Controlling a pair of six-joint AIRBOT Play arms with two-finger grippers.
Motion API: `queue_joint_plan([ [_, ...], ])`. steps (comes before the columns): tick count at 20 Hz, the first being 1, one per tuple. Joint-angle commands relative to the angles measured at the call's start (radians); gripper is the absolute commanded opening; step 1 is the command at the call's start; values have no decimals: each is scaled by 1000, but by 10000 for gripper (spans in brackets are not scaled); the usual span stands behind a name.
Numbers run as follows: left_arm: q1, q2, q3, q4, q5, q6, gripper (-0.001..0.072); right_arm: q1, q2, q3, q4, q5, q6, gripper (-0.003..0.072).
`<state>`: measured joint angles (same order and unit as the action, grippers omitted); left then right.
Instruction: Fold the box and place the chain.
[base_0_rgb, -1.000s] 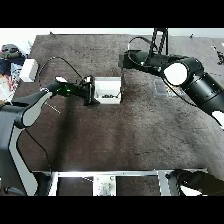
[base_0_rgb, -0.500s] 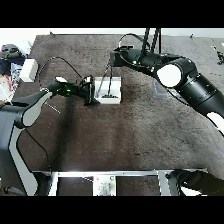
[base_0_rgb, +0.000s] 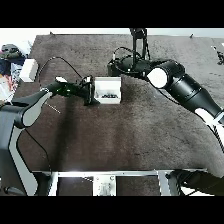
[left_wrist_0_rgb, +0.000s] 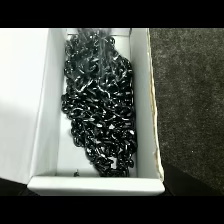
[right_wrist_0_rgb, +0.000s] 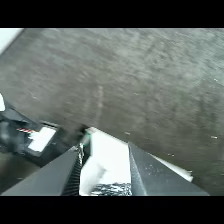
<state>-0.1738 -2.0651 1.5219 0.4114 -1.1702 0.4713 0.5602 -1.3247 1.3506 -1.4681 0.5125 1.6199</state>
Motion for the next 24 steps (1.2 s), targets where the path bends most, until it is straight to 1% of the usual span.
queue_joint_plan([
  [1, 1, 1, 0, 0, 0, 0, 402, -66, -6, 0, -57, 7, -71, 326],
  [2, 1, 1, 0, 0, 0, 0, 402, -101, -10, 0, -10, -1, -143, 324],
  [3, 1, 1, 0, 0, 0, 0, 402, -141, -19, 1, 80, -6, -266, 320],
  [4, 1, 0, 0, 0, 0, 0, 402, -182, -34, 2, 196, -2, -397, 268],
  [5, 1, 1, 0, 0, 0, 0, 402, -229, -55, 2, 344, 20, -550, 239],
  [6, 1, 1, 0, 0, 0, 0, 402, -274, -80, 2, 491, 58, -707, 228],
  [8, 1, 1, 0, 0, 0, 0, 402, -365, -153, 18, 786, 208, -1019, 228],
  [9, 1, 0, 0, 0, 0, 0, 402, -406, -200, 40, 905, 302, -1126, 227],
  [11, 1, 0, 0, 0, 0, 0, 402, -457, -296, 100, 1051, 441, -1247, 215],
  [12, 1, 0, 0, 0, 0, 0, 402, -469, -339, 133, 1073, 480, -1270, 163],
  [15, 1, 1, 0, 0, 0, 0, 402, -470, -448, 228, 1071, 505, -1297, 155],
  [17, 1, 0, 0, 0, 0, 0, 402, -470, -502, 266, 1069, 513, -1313, 155],
  [19, 1, 0, 0, 0, 0, 0, 402, -470, -531, 272, 1064, 536, -1347, 155],
  [21, 1, 1, 0, 0, 0, 0, 402, -469, -546, 272, 1051, 607, -1399, 156],
  [23, 1, 1, 0, 0, 0, 0, 402, -465, -548, 272, 991, 626, -1405, 157],
  [24, 1, 1, 0, 0, 0, 0, 402, -464, -548, 272, 977, 648, -1441, 157],
])
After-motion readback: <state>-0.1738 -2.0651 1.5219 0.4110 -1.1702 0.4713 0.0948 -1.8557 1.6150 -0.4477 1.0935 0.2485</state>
